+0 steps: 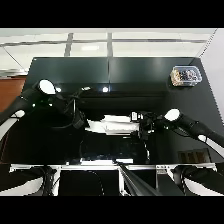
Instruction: Fold the box and place the chain.
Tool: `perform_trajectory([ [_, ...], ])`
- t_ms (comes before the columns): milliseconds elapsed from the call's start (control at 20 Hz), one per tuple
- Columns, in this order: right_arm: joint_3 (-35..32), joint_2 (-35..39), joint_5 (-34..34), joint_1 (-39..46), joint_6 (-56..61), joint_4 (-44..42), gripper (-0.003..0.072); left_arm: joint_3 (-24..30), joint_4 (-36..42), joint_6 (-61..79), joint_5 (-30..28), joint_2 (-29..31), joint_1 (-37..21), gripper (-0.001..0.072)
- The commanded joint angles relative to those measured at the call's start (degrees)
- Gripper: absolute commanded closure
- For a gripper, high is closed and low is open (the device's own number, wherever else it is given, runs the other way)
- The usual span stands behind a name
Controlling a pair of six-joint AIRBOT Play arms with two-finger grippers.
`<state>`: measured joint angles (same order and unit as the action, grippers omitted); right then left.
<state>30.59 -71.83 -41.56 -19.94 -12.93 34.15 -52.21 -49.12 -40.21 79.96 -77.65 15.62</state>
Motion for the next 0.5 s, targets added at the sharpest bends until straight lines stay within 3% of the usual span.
perform_trajectory([
  [0,0.0,0.0,0.0,0.0,0.0,0.1,0.0505,6.0,17.4,1.4,0.7,0.4,3.7,0.0683],
  [150,0.0,0.0,0.5,0.0,0.0,0.0,0.0506,6.6,26.1,5.6,-14.1,0.4,8.2,0.0683],
  [300,0.0,0.0,0.5,0.0,0.0,0.0,0.0506,6.6,32.9,9.0,-32.6,0.4,8.5,0.0682],
  [450,0.0,0.0,0.5,0.0,0.0,0.0,0.0505,6.7,32.3,13.0,-42.1,-0.7,8.5,0.0682],
])
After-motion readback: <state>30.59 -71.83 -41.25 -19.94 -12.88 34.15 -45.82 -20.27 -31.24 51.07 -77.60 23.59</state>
